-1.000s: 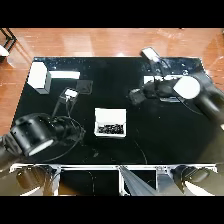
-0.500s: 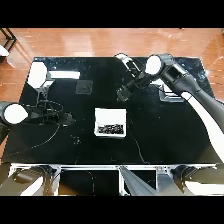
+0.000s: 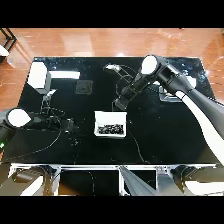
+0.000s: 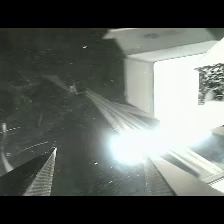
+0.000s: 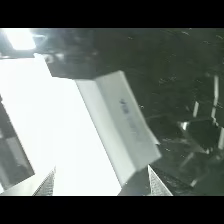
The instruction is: Fold the box and place the chain.
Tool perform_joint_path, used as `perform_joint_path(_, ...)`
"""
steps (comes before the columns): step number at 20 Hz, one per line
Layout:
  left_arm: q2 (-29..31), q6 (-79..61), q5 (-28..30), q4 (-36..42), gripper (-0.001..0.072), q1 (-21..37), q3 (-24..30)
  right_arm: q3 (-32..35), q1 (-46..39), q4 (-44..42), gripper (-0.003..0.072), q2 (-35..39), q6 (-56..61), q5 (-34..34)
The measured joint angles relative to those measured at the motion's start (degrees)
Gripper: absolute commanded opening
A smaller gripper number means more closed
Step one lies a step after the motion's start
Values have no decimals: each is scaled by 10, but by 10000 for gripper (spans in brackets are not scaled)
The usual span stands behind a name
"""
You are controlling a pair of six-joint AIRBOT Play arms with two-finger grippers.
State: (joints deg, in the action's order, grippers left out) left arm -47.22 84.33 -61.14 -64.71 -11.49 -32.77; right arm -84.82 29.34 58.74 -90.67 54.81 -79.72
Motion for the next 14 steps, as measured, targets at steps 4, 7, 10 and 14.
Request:
perform_joint_path(4, 0, -2, 6, 13, 640, 0, 2, 0, 11, -15, 698, -14, -19, -35)
perform_joint_path(7, 0, -3, 10, 17, 639, 0, 3, 0, 23, -17, 697, -22, -29, -52)
perform_joint_path(10, 0, -3, 18, 18, 639, 0, 3, 0, 33, -16, 697, -25, -35, -62)
perform_joint_path(14, 0, -3, 25, 19, 635, 0, 3, 0, 38, -15, 697, -26, -34, -72)
